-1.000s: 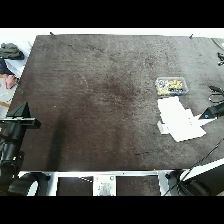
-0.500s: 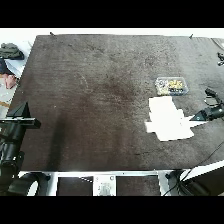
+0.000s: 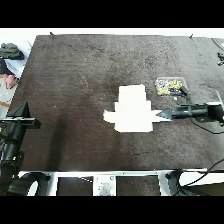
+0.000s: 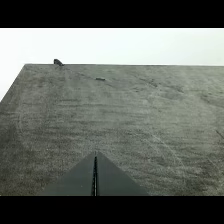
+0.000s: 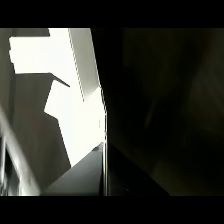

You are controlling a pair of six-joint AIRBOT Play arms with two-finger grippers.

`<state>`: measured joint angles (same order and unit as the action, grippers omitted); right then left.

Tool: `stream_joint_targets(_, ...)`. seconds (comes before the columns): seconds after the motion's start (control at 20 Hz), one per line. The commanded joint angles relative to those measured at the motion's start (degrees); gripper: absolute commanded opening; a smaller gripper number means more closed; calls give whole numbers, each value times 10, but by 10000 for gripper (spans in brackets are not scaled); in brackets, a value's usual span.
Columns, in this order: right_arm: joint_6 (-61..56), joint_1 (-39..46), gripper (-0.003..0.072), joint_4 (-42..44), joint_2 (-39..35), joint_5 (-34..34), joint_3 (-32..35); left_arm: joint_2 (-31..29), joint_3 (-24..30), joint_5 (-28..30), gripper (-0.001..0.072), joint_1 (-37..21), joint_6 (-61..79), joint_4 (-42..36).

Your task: Fold the box and place the chain.

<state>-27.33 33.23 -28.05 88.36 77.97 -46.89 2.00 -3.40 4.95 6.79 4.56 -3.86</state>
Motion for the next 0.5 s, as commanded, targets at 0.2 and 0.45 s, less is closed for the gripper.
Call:
stream_joint_targets(0.2, -85, -234, -13, 84, 32, -202, -97, 0, -2, 1, 13, 0, 0, 0)
stream_joint_targets(0.45, -98, -244, -13, 80, 56, -281, -136, 0, -2, -41, 35, 0, 1, 1)
